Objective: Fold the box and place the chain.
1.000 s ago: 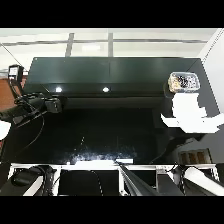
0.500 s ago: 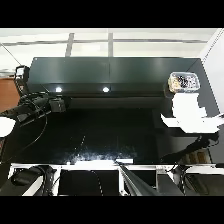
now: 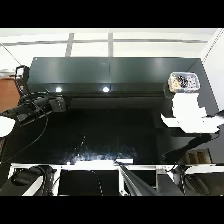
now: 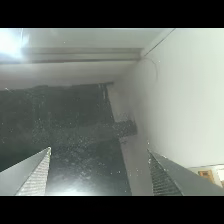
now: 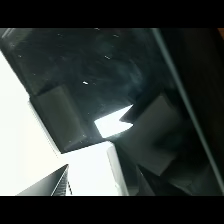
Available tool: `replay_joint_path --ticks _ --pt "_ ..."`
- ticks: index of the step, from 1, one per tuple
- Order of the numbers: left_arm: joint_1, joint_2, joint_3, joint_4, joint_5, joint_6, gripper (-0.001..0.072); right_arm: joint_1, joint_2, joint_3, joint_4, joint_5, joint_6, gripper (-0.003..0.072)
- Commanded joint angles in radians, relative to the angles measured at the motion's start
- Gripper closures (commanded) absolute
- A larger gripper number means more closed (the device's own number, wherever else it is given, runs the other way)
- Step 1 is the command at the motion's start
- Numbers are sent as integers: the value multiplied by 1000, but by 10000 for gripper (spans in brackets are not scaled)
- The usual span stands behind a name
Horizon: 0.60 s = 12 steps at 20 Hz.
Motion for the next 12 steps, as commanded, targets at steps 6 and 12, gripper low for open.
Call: replay_joint_path --ticks 6,12 --pt "-1 -2 0 -2 -9 0 10 46 -2 6 -26 66 -29 656" --pt "-1 -2 0 -9 -8 0 10 89 43 -49 32 106 -13 658"
